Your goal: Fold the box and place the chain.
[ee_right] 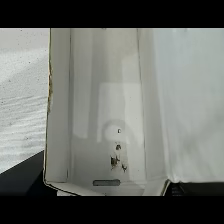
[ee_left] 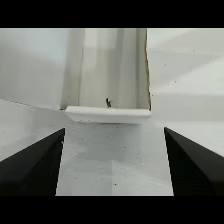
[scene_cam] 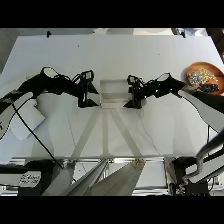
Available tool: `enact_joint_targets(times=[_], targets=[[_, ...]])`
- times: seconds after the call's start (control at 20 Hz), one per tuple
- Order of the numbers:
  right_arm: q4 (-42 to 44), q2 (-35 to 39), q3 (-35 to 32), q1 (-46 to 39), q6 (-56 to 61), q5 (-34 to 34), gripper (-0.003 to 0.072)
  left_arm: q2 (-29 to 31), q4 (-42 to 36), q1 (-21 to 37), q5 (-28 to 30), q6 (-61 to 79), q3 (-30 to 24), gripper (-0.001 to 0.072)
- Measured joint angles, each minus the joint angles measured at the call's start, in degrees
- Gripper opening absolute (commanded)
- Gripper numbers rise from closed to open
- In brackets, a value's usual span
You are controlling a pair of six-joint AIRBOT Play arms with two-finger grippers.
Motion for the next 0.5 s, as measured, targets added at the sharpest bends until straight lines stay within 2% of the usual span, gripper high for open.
enact_joint_targets(times=[0.2, 0.5], targets=[[0.0, 0.0, 0.0, 0.0, 0.0, 0.0, 0.0495, -2.1, -3.3, -0.3, 3.5, 5.6, -1.2, 0.0696], [-0.2, 0.0, 0.0, -0.1, -0.2, -0.1, 0.0495, -6.0, -11.0, -0.3, 4.3, 14.3, -1.6, 0.0696]])
